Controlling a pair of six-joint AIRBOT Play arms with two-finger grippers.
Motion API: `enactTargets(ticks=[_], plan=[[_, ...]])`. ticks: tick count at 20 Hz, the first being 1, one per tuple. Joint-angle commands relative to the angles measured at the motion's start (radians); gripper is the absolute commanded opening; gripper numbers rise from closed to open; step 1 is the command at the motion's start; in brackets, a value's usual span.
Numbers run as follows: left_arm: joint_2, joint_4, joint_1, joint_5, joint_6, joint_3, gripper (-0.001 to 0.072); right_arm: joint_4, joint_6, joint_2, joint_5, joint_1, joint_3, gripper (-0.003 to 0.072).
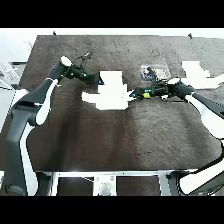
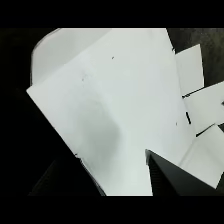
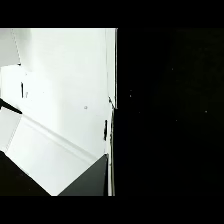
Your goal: Fold the box and place the chain.
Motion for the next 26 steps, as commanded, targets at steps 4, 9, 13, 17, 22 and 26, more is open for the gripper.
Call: enactTargets(ticks=[4,9,13,17,22,26], plan=[[-0.032,-0.064,0.001,-0.009,0.006,0.002,0.0587,-0.001,-0.005,0.0,0.004,0.003,0.0,0.0008],[-0.035,-0.087,0.001,-0.017,0.01,0.002,0.0487,-0.001,-0.005,0.0,0.004,0.003,0.0,0.0009],[-0.047,-0.088,0.002,-0.064,0.028,0.002,0.0415,-0.001,-0.005,0.0,0.004,0.002,0.0,0.0008],[-0.067,-0.144,0.004,-0.068,0.045,0.002,0.0351,-0.001,-0.005,0.0,0.004,0.002,0.0,0.0008],[-0.067,-0.163,0.004,-0.069,0.059,0.002,0.0347,-0.002,-0.005,0.0,0.007,0.002,0.0,0.0008],[-0.067,-0.182,0.004,-0.076,0.076,0.002,0.0233,-0.003,-0.005,0.0,0.016,0.002,0.0,0.0008]])
